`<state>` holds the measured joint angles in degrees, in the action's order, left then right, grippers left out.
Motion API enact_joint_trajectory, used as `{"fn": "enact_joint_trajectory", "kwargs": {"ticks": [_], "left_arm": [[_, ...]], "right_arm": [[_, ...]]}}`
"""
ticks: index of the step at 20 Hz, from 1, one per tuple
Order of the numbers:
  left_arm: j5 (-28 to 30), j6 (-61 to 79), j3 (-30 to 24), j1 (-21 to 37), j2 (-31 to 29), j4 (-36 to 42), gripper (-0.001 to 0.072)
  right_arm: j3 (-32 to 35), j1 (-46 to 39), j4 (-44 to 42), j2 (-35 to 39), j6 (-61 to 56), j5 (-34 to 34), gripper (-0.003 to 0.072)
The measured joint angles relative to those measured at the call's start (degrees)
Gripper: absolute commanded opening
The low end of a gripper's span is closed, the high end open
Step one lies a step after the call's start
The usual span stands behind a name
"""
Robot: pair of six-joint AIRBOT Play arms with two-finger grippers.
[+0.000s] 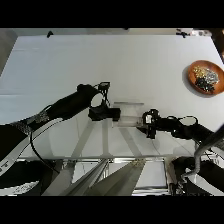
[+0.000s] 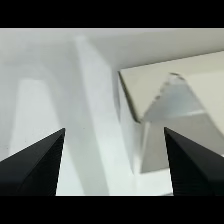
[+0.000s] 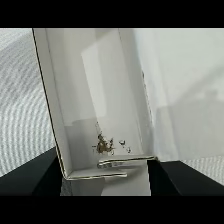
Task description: Fold the box and place the chain.
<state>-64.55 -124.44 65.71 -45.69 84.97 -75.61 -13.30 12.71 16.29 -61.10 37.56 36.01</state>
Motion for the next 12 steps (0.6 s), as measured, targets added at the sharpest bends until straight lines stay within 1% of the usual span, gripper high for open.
{"fn": "enact_joint_trajectory", "kwargs": {"ticks": [2,5,6,7,12], "left_arm": [[-0.9,0.0,2.1,0.6,0.0,-0.1,0.0700],[-2.7,-0.3,3.6,0.9,0.5,-0.1,0.0687],[-3.8,-0.6,3.9,0.9,0.9,-0.1,0.0673],[-4.5,-1.0,4.2,0.8,1.4,-0.2,0.0629],[-7.3,-1.7,6.9,-0.2,4.3,0.0,0.0627]], "right_arm": [[0.0,0.0,0.0,0.0,0.0,0.0,0.0403],[0.0,0.0,0.0,0.0,0.0,0.0,0.0403],[0.0,0.0,0.0,0.0,0.0,0.0,0.0403],[0.0,0.0,0.0,0.0,0.0,0.0,0.0403],[0.0,0.0,0.0,0.0,0.0,0.0,0.0403]]}}
